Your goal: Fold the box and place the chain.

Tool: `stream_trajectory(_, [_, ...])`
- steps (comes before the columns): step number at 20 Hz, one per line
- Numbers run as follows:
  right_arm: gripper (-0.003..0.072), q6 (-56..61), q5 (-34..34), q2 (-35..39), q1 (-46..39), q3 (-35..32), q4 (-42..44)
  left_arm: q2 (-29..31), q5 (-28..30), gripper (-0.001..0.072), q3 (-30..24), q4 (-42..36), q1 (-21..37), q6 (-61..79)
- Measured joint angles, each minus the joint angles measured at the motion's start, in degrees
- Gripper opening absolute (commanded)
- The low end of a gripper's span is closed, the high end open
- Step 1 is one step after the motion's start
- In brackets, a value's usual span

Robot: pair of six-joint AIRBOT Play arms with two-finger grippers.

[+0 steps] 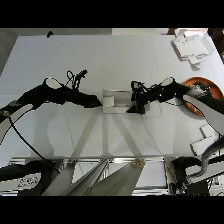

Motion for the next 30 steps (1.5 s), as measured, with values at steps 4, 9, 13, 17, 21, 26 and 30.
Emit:
stream_trajectory(4, [0.0444, -0.09, -0.04, -0.02, 0.02, 0.0, -0.07, 0.02, 0.83, 0.0093, 0.0, 3.76, -0.04, -3.32])
stream_trajectory(9, [0.0444, -0.13, 0.02, -0.02, 0.02, 0.0, -0.07, 0.09, 0.79, 0.0096, 0.0, 5.33, -0.04, -5.03])
stream_trajectory(13, [0.0444, -0.13, 0.09, -0.02, 0.02, 0.0, -0.07, 1.27, 0.2, 0.0166, 0.0, 5.51, 0.02, -5.31])
stream_trajectory(17, [0.0444, -0.15, 0.11, -0.02, 0.02, 0.0, -0.07, 2.64, 0.24, 0.024, 0.0, 5.2, 0.02, -5.42])
stream_trajectory(21, [0.0444, -0.15, 0.11, -0.02, 0.02, 0.0, -0.07, 3.04, 0.92, 0.0296, 0.0, 4.96, 0.02, -5.42])
stream_trajectory(26, [0.0444, -0.15, 0.13, -0.02, 0.02, 0.0, -0.07, 3.08, 1.18, 0.0402, 0.0, 4.85, -0.02, -5.25])
stream_trajectory(30, [0.0444, -0.17, 0.13, -0.02, 0.02, 0.0, -0.07, 1.97, 1.73, 0.0418, 0.0, 4.52, -0.63, -4.87])
